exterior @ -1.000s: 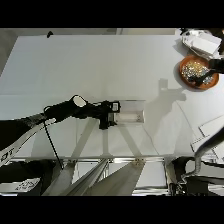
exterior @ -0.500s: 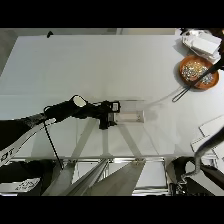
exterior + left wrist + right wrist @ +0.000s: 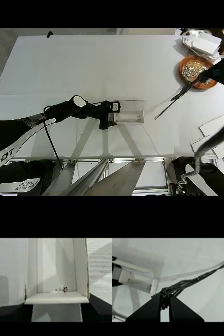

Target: Fold the box and place the chain.

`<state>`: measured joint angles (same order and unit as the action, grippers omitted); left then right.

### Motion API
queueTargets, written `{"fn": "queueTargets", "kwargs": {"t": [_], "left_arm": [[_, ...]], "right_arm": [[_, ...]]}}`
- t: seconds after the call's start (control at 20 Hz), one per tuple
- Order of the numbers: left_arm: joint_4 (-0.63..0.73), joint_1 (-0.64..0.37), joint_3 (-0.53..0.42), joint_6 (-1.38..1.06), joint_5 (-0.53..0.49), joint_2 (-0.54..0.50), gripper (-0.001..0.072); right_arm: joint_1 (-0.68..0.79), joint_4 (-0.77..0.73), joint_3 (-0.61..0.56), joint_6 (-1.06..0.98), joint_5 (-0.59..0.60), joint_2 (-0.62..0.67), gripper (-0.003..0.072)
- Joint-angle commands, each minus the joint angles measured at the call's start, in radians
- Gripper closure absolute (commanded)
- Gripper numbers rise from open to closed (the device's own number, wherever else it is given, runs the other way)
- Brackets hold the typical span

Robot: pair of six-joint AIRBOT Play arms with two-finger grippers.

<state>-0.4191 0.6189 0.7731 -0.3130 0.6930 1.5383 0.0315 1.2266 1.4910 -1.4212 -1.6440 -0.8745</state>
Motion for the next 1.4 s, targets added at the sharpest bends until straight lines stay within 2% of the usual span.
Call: {"fn": "queueTargets", "kwargs": {"t": [0.0,0.4,0.55,0.8,0.95,1.2,1.35], "left_arm": [[0.000,0.000,0.000,0.000,0.000,0.000,0.0574],[0.000,0.000,0.000,0.000,0.000,0.000,0.0574],[0.000,0.000,0.000,0.000,0.000,0.000,0.0574],[0.000,0.000,0.000,0.000,0.000,0.000,0.0574],[0.000,0.000,0.000,0.000,0.000,0.000,0.0574],[0.000,0.000,0.000,0.000,0.000,0.000,0.0574],[0.000,0.000,0.000,0.000,0.000,0.000,0.0574]], "right_arm": [[-0.111,-0.005,-0.002,-0.063,-0.019,0.044,0.0677],[-0.276,-0.003,-0.023,-0.127,0.063,0.049,0.0677],[-0.327,-0.001,-0.070,-0.150,0.093,0.049,0.0677],[-0.430,0.008,-0.236,-0.153,0.312,0.048,0.0677],[-0.438,0.027,-0.245,-0.169,0.375,0.043,0.0677],[-0.438,0.021,-0.252,-0.173,0.331,0.042,0.0677],[-0.465,0.019,-0.303,-0.177,0.332,0.042,0.0677]]}}
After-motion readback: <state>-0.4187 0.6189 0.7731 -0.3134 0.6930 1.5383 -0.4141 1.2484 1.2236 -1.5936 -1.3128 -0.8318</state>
